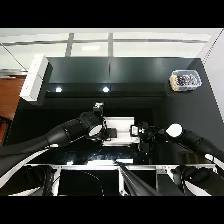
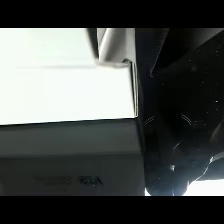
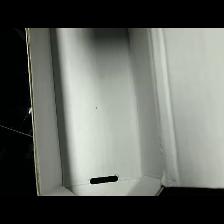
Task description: Fold the box and place the chain.
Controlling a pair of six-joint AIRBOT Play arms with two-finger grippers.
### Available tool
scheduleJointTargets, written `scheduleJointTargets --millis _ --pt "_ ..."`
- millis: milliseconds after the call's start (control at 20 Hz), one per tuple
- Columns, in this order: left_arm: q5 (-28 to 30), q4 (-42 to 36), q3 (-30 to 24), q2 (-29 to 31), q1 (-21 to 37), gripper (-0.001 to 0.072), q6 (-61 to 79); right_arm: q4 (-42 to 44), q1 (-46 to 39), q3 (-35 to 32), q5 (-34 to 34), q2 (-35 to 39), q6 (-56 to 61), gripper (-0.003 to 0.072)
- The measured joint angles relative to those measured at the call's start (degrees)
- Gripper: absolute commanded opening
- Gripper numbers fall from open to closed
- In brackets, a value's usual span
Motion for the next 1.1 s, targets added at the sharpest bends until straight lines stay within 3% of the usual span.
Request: scheduleJointTargets --millis 400,550,650,700,800,900,1100 --pt "0.04 -0.66 0.0 -1.38 -0.85 0.0342 -0.22 0.0 0.0 0.0 0.0 0.0 0.0 0.0334" --pt "0.13 -0.68 0.04 -1.62 -0.96 0.0216 -0.22 0.0 0.0 0.0 0.0 0.0 0.0 0.0334" --pt "0.44 -0.7 0.09 -1.73 -0.96 0.0201 -0.26 0.0 0.0 0.0 0.0 0.0 0.0 0.0334" --pt "0.48 -0.68 0.11 -1.75 -0.96 0.0151 -0.42 0.0 0.0 0.0 0.0 0.0 0.0 0.0334" --pt "0.61 -0.68 0.11 -1.84 -0.96 0.0125 -0.44 0.0 0.0 0.0 -0.02 0.0 0.09 0.0334" --pt "0.46 -0.5 0.09 -1.92 -0.96 0.0036 -0.66 0.0 -0.02 0.02 -0.02 0.0 0.13 0.0334" --pt "0.72 -0.52 0.09 -1.99 -1.03 0.0024 -0.79 0.0 -0.02 0.02 -0.02 0.0 0.11 0.0334"
